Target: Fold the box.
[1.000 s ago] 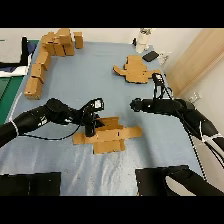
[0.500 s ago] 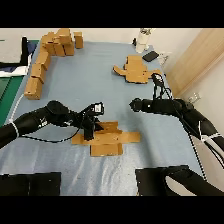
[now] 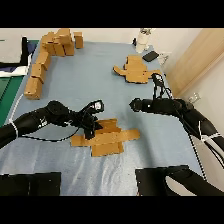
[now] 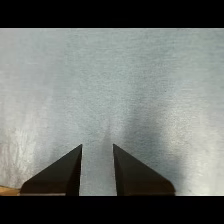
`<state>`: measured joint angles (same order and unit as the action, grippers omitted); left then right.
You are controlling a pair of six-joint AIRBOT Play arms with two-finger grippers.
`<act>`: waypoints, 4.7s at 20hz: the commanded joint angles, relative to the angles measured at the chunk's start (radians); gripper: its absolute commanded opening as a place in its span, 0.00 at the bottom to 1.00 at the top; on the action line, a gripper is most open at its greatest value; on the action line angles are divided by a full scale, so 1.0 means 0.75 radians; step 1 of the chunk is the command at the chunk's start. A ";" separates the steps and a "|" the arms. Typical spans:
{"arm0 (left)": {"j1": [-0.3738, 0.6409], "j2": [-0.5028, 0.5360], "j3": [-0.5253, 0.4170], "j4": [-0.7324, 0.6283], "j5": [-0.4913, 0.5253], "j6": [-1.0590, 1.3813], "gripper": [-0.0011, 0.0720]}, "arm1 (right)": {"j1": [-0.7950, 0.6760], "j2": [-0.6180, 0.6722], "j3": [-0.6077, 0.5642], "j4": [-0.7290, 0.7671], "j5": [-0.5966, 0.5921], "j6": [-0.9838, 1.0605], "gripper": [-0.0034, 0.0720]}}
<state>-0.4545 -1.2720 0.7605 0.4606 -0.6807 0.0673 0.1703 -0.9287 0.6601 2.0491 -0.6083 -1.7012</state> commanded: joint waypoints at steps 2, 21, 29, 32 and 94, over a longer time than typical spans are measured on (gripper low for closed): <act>0.000 0.001 0.000 0.020 -0.004 0.002 0.03 | 0.001 -0.001 0.002 0.002 -0.003 0.000 0.43; 0.002 -0.039 0.064 0.066 -0.140 -0.056 0.03 | 0.001 -0.001 0.002 0.001 -0.003 -0.001 0.43; 0.010 -0.067 0.064 0.044 -0.139 -0.055 0.03 | 0.001 -0.001 0.002 0.001 -0.004 -0.001 0.43; 0.040 -0.065 0.065 0.033 -0.146 -0.056 0.03 | 0.001 -0.001 0.002 0.001 -0.014 -0.001 0.43; 0.057 -0.083 0.065 -0.011 -0.179 -0.046 0.03 | 1.642 -0.036 -0.294 -1.587 -0.318 0.664 0.84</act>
<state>-0.4118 -1.3334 0.8082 0.4522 -0.8143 0.0330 1.4090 -0.9501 0.4397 0.8818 -0.8349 -1.2175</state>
